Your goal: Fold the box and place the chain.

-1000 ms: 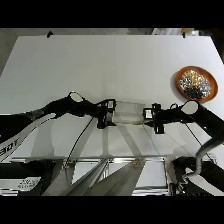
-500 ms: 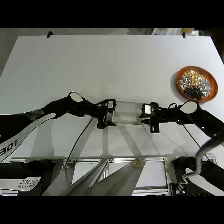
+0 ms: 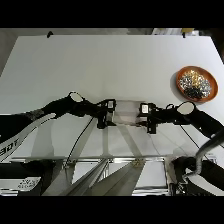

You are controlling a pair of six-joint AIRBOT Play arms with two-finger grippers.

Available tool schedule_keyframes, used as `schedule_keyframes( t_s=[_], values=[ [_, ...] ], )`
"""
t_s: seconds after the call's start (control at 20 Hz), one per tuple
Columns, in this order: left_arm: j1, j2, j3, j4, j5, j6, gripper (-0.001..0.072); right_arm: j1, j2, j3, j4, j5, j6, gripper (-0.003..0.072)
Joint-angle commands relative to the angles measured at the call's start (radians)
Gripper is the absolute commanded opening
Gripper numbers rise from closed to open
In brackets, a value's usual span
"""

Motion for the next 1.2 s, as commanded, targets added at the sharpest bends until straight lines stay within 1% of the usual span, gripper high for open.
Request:
schedule_keyframes(
  t_s=[0.0,0.1,0.25,0.3,0.35,0.4,0.5,0.55,0.7,0.75,0.85,1.0,1.15],
  values=[
    [0.000,0.000,0.000,0.000,0.000,0.000,0.0330,0.001,0.063,0.000,-0.118,-0.001,0.172,0.0339],
    [0.000,0.000,0.000,0.000,0.000,0.000,0.0330,-0.018,0.136,0.000,-0.167,0.027,0.287,0.0339],
    [0.000,0.000,0.000,0.000,0.000,0.000,0.0330,-0.075,0.256,0.000,-0.170,0.087,0.507,0.0326],
    [0.000,0.000,0.000,0.000,0.000,0.000,0.0330,-0.100,0.298,0.000,-0.170,0.101,0.592,0.0231],
    [0.000,0.000,0.000,0.000,0.000,0.000,0.0330,-0.125,0.331,0.000,-0.174,0.109,0.674,0.0100],
    [0.000,0.000,0.000,0.000,0.000,0.000,0.0330,-0.152,0.353,0.000,-0.180,0.103,0.753,0.0038],
    [0.000,0.000,0.000,0.000,0.000,0.000,0.0330,-0.202,0.352,0.000,-0.225,0.066,0.892,0.0037],
    [0.000,0.000,0.000,0.000,0.000,0.000,0.0330,-0.221,0.347,-0.001,-0.273,0.047,0.997,0.0023],
    [0.000,0.000,0.000,0.000,0.000,0.000,0.0330,-0.267,0.323,-0.003,-0.514,0.010,1.377,0.0017],
    [0.000,0.000,0.000,0.000,0.000,0.000,0.0330,-0.273,0.304,-0.008,-0.560,0.015,1.444,0.0017],
    [0.000,0.000,0.000,0.000,0.000,0.000,0.0330,-0.272,0.240,-0.027,-0.539,0.038,1.474,0.0017],
    [0.000,0.000,0.000,0.001,0.000,0.000,0.0330,-0.272,0.149,-0.046,-0.401,0.056,1.463,0.0017],
    [0.000,0.000,0.000,0.000,0.000,0.000,0.0330,-0.272,0.108,-0.047,-0.288,0.074,1.385,0.0017]
  ],
)
